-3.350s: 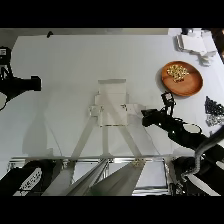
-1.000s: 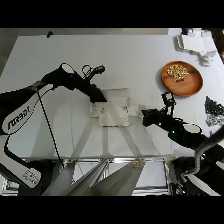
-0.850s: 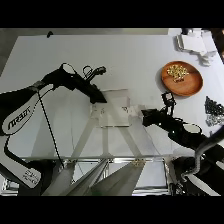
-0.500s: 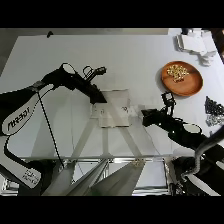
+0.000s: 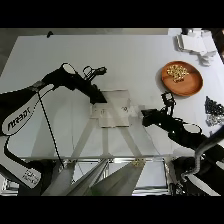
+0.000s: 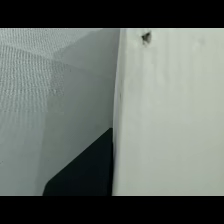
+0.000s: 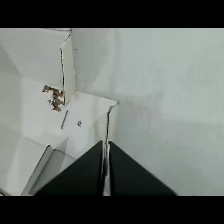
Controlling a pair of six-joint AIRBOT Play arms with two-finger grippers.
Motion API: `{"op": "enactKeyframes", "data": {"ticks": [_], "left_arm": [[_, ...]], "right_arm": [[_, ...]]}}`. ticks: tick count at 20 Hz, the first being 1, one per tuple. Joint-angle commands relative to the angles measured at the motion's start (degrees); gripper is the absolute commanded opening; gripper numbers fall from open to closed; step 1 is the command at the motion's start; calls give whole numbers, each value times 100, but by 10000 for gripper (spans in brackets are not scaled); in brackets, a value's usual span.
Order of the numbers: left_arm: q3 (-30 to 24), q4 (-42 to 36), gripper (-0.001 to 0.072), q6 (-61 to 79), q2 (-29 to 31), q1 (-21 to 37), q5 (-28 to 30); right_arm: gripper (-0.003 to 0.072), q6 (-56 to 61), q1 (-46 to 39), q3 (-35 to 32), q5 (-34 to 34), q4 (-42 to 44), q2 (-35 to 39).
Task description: Fold the box and place the chain.
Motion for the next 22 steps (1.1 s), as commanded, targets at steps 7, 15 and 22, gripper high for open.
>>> {"op": "enactKeyframes", "data": {"ticks": [7,15,22], "left_arm": [[4,2074,5,-1541,1416,33,1182],[-573,-531,4,507,2944,496,-800],[-1484,315,5,1027,2575,345,758]], "right_arm": [[504,138,-4,295,219,33,566],[503,136,-4,378,-868,24,1537],[503,133,-4,378,-3029,22,2260]]}}
